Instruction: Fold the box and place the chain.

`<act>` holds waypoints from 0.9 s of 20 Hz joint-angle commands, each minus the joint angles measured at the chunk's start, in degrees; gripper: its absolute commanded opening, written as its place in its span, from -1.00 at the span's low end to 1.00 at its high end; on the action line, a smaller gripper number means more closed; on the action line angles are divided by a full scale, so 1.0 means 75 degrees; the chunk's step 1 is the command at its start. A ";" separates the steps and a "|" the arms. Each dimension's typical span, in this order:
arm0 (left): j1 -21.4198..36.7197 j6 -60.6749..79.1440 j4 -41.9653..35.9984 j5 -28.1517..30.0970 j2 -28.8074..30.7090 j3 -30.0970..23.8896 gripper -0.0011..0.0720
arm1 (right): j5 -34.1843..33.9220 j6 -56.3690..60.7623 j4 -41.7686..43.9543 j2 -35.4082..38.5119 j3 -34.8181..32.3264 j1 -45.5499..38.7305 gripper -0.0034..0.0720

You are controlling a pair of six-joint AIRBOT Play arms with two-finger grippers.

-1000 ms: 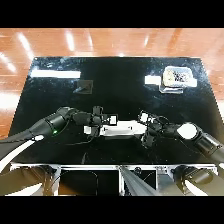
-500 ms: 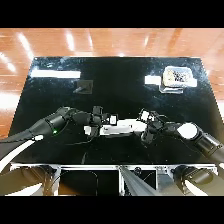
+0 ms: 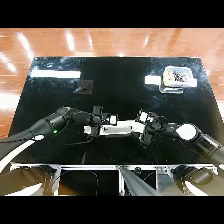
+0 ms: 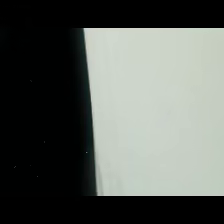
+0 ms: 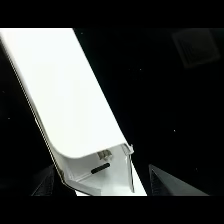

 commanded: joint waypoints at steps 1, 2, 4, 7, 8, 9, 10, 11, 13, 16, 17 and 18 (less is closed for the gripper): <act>0.0003 -0.0003 0.0006 0.0015 -0.0012 -0.0003 -0.91 | -0.0003 -0.0210 -0.0015 0.0012 0.0003 0.0221 0.99; 0.0003 -0.0003 0.0006 0.0015 -0.0012 -0.0003 -0.91 | 0.0000 -0.0268 -0.0017 0.0009 0.0003 0.0233 0.99; 0.0003 -0.0003 0.0006 0.0015 -0.0012 -0.0003 -0.91 | -0.0006 -0.0431 -0.0015 0.0009 0.0003 0.0233 0.99; 0.0003 -0.0003 0.0006 0.0017 -0.0012 -0.0003 -0.91 | -0.0055 -0.0918 0.0096 0.0006 0.0003 0.0233 0.99; 0.0003 -0.0009 0.0006 0.0029 -0.0012 -0.0003 -0.91 | -0.0146 -0.1040 0.0262 -0.0006 0.0003 0.0233 0.99; 0.0003 -0.0006 0.0006 0.0023 -0.0012 -0.0003 -0.91 | -0.0227 -0.1119 0.0408 -0.0035 0.0003 0.0233 0.99; 0.0003 -0.0006 0.0006 0.0023 -0.0012 -0.0003 -0.91 | -0.0230 -0.1224 0.0568 -0.0099 0.0003 0.0233 0.99; 0.0003 -0.0006 0.0006 0.0023 -0.0012 -0.0003 -0.91 | -0.0187 -0.1317 0.0667 -0.0169 0.0003 0.0233 0.99; 0.0003 -0.0006 0.0006 0.0026 -0.0012 -0.0003 -0.91 | 0.0023 -0.1399 0.0831 -0.0396 0.0003 0.0207 0.99; 0.0003 -0.0096 0.0003 0.0029 -0.0012 -0.0003 -0.91 | 0.0522 -0.1749 0.1276 -0.0787 0.0093 0.0052 0.99; 0.0003 -0.0157 0.0003 0.0029 -0.0012 -0.0003 -0.91 | 0.0717 -0.1877 0.1390 -0.0918 0.0204 -0.0038 0.99; 0.0003 -0.0192 0.0003 0.0032 -0.0012 -0.0003 -0.91 | 0.0743 -0.1932 0.1413 -0.1017 0.0309 -0.0108 0.99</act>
